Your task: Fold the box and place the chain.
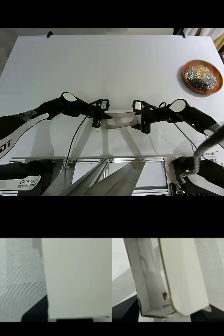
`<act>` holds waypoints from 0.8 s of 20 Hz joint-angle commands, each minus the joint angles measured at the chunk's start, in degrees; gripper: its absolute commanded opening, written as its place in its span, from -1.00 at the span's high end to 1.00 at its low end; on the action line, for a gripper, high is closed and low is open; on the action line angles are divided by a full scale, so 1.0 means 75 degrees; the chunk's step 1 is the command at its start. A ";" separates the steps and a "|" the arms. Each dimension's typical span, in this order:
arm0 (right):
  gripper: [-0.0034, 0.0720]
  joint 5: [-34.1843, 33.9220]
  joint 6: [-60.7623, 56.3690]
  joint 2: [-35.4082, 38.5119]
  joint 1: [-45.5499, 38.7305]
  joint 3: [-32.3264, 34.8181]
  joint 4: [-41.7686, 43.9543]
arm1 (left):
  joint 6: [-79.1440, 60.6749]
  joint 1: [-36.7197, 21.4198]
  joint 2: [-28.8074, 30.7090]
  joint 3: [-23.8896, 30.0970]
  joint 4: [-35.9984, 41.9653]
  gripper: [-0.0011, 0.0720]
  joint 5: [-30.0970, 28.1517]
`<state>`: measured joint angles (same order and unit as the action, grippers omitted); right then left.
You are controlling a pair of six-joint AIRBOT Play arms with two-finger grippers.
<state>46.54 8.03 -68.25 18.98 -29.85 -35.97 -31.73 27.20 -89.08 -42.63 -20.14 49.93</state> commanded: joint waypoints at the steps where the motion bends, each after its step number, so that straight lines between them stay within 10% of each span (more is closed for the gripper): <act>1: -0.72 0.0149 0.0000 -0.0166 0.0198 -0.0026 -0.0003 | 0.0003 0.0003 -0.0003 0.0000 -0.0003 0.94 0.0003; 16: -0.61 -0.0087 0.0210 -0.0708 -0.0111 -0.0026 0.0032 | 0.0003 0.0003 -0.0003 0.0000 0.0000 0.94 0.0003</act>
<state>46.11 9.45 -73.49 19.18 -29.98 -35.88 -31.55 27.22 -89.08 -42.61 -20.14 50.02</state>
